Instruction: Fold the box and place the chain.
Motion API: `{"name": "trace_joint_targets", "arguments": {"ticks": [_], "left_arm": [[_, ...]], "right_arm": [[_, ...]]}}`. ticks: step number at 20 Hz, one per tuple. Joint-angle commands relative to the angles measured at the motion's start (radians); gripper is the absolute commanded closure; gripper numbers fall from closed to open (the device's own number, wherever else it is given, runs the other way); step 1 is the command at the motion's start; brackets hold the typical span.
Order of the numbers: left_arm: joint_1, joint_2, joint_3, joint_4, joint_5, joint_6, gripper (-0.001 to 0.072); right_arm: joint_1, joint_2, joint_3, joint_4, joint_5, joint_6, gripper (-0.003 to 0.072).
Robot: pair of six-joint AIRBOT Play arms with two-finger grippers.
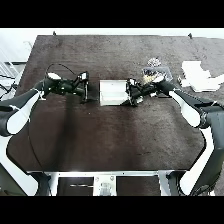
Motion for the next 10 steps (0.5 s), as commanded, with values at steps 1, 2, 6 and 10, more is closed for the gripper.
{"name": "trace_joint_targets", "arguments": {"ticks": [1,2,6,10], "left_arm": [[0.002,-0.014,0.013,-0.011,-0.031,0.024,0.0127],[0.002,-0.026,0.032,-0.012,-0.045,0.023,0.0127],[0.002,-0.074,0.103,-0.013,-0.111,-0.007,0.0127],[0.002,-0.090,0.114,-0.009,-0.109,0.002,0.0127]], "right_arm": [[0.001,0.000,0.000,0.000,0.000,0.000,0.0109],[0.001,0.000,0.000,0.000,0.000,0.000,0.0108],[0.001,0.000,0.000,0.000,0.000,0.000,0.0109],[0.001,0.000,0.000,0.000,0.000,0.000,0.0108]]}}
